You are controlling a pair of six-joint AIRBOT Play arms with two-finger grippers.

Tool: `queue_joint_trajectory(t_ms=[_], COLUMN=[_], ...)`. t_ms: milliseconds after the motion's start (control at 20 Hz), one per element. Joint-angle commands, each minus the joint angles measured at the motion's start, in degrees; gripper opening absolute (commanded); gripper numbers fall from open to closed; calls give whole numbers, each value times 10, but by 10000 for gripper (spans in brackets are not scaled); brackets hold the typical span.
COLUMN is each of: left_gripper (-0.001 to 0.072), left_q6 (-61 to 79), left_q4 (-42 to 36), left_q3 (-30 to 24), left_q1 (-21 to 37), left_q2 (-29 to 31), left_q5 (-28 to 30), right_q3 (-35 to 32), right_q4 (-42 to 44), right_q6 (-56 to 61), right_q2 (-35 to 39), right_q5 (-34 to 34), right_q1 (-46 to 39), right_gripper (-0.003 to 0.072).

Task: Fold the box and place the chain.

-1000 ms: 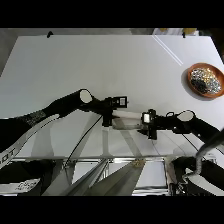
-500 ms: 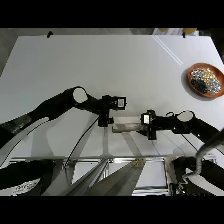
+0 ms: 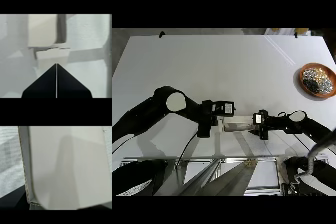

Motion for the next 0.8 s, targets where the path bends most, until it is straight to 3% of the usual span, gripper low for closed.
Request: queue_joint_trajectory(t_ms=[0, 300, 500, 600, 750], left_gripper=[2, 3, 3, 3, 7], left_q6=[-51, -53, -120, -166, -205], left_q4=[-26, -152, -172, -172, -172], left_q3=[0, 0, 0, 0, 0], left_q1=[-52, -89, -78, -62, -35], left_q2=[1, -68, -100, -123, -180], left_q5=[7, 241, 404, 444, 423], right_q3=[0, 0, 0, 0, 0], right_q4=[0, 0, 0, 0, 0], right_q6=[-1, -1, -1, -1, -1], right_q2=[0, 0, 0, 0, 0], right_q5=[0, 0, 1, 0, 0], right_q1=[0, 0, 0, 0, 0], right_gripper=[279, 279, 279, 279, 279])
